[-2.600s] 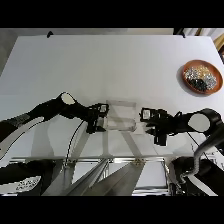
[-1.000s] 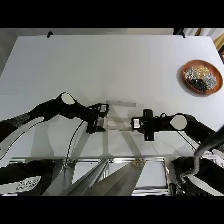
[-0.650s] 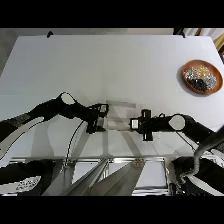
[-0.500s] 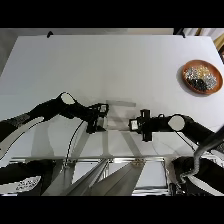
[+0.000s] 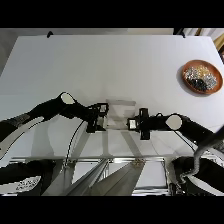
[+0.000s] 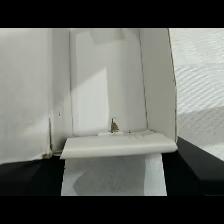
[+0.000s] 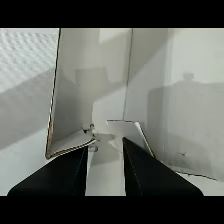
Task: Fold the box and place the chain.
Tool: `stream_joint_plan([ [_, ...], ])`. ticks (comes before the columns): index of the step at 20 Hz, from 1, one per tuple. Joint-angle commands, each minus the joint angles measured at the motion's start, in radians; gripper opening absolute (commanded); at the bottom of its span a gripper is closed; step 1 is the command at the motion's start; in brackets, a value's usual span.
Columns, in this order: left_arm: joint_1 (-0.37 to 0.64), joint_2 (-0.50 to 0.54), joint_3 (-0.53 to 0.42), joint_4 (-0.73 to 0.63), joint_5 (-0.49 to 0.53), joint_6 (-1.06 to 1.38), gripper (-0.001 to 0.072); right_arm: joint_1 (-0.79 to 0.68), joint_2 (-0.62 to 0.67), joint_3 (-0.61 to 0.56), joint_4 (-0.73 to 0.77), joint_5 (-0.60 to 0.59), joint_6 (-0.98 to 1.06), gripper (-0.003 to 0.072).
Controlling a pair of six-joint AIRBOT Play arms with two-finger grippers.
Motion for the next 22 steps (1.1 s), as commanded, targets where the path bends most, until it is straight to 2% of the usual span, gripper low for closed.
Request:
stream_joint_plan([
  [1, 0.0, 0.0, 0.0, 0.0, -0.002, 0.0, 0.0212, 0.022, -0.01, 0.004, 0.029, -0.006, -0.012, 0.0239],
  [4, 0.0, 0.0, 0.0, 0.0, -0.002, 0.0, 0.0212, 0.026, -0.02, 0.004, 0.029, -0.005, -0.011, 0.0422],
  [6, 0.0, 0.0, 0.0, 0.0, -0.002, 0.0, 0.0212, 0.026, -0.02, 0.004, 0.029, -0.006, -0.011, 0.0424],
  [8, 0.0, 0.0, -0.001, 0.0, -0.002, 0.0, 0.0212, 0.026, -0.02, 0.004, 0.029, -0.006, -0.011, 0.04],
  [9, 0.0, 0.0, -0.001, 0.0, -0.002, 0.0, 0.0212, 0.026, -0.019, 0.004, 0.028, -0.006, -0.011, 0.035],
  [11, 0.0, 0.0, 0.0, 0.0, -0.002, 0.0, 0.0212, 0.023, -0.016, 0.004, 0.028, -0.004, -0.011, 0.0035],
  [15, 0.0, 0.0, 0.0, 0.0, -0.002, 0.0, 0.0212, 0.022, 0.023, 0.004, -0.026, 0.006, 0.032, 0.0015],
  [18, 0.0, 0.0, 0.0, 0.0, -0.002, 0.0, 0.0212, -0.002, 0.104, 0.004, -0.11, 0.016, 0.199, 0.0015],
  [22, 0.0, 0.001, 0.0, 0.0, -0.002, 0.0, 0.0212, -0.129, 0.276, 0.004, -0.254, 0.185, 0.47, 0.0014],
])
